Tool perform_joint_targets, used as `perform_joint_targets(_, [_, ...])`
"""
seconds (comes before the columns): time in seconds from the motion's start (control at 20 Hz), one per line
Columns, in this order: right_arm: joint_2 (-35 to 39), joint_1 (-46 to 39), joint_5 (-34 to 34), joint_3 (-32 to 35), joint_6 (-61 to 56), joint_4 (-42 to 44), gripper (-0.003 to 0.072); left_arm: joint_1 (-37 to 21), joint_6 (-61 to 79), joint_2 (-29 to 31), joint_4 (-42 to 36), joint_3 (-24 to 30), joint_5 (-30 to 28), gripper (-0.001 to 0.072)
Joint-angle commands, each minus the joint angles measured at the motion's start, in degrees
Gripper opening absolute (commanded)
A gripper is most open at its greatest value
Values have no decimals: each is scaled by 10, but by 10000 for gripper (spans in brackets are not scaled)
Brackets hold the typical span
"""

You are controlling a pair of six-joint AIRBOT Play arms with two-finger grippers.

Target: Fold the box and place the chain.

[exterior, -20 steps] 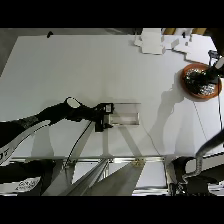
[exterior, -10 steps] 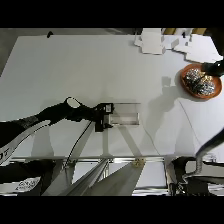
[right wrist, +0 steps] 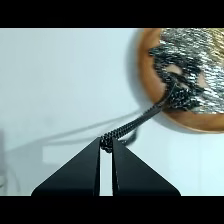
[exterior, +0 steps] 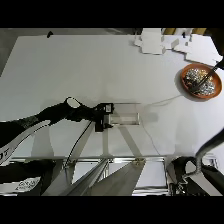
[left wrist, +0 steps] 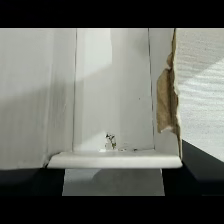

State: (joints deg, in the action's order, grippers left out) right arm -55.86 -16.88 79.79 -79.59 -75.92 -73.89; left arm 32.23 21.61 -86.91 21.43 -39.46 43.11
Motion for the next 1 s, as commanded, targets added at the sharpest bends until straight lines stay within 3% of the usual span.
perform_joint_targets(0.0, [88, 59, 52, 0, -6, 42, 16, 0, 0, 0, 0, 0, 0, 152])
perform_joint_targets(0.35, [162, 279, 42, 3, -68, 47, 16, 0, 0, 0, 0, 0, 0, 152])
perform_joint_targets(0.65, [152, 462, -70, 86, -99, 43, 16, 0, 0, 0, 0, 0, 0, 152])
perform_joint_targets(0.95, [91, 574, -184, 189, -111, 18, 17, 0, 0, 0, 0, 0, 0, 152])
